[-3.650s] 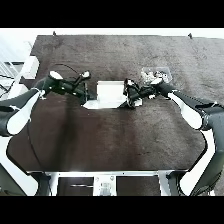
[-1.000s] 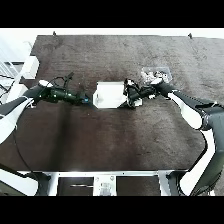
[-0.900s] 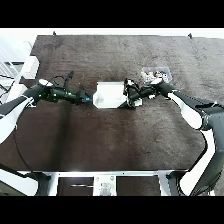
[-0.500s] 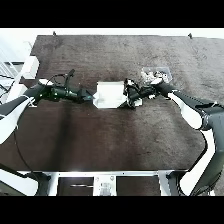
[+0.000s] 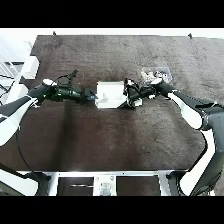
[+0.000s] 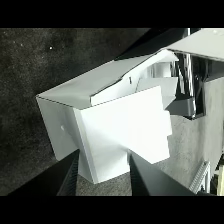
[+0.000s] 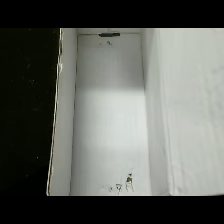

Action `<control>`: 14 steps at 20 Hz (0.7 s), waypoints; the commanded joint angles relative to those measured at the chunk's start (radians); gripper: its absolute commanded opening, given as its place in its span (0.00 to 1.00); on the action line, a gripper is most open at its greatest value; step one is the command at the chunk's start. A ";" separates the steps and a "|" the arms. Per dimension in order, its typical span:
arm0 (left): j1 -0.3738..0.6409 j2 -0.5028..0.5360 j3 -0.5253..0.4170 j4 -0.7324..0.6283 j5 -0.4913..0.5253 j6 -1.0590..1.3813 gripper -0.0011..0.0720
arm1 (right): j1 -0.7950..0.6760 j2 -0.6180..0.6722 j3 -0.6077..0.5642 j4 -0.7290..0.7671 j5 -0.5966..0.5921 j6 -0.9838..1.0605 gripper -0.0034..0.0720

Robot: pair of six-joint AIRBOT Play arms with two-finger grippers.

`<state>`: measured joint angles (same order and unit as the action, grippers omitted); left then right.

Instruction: Fold the box and place the chain.

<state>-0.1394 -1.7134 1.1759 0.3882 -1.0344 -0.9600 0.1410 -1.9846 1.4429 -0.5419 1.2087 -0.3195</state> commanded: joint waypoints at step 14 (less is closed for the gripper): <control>-0.153 0.000 0.187 0.464 0.061 -0.445 0.56 | 0.001 0.000 0.000 0.000 0.000 0.000 0.76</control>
<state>-0.2607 -1.7134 1.3342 0.7460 -0.9970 -1.2934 0.1410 -1.9846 1.4429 -0.5423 1.2091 -0.3195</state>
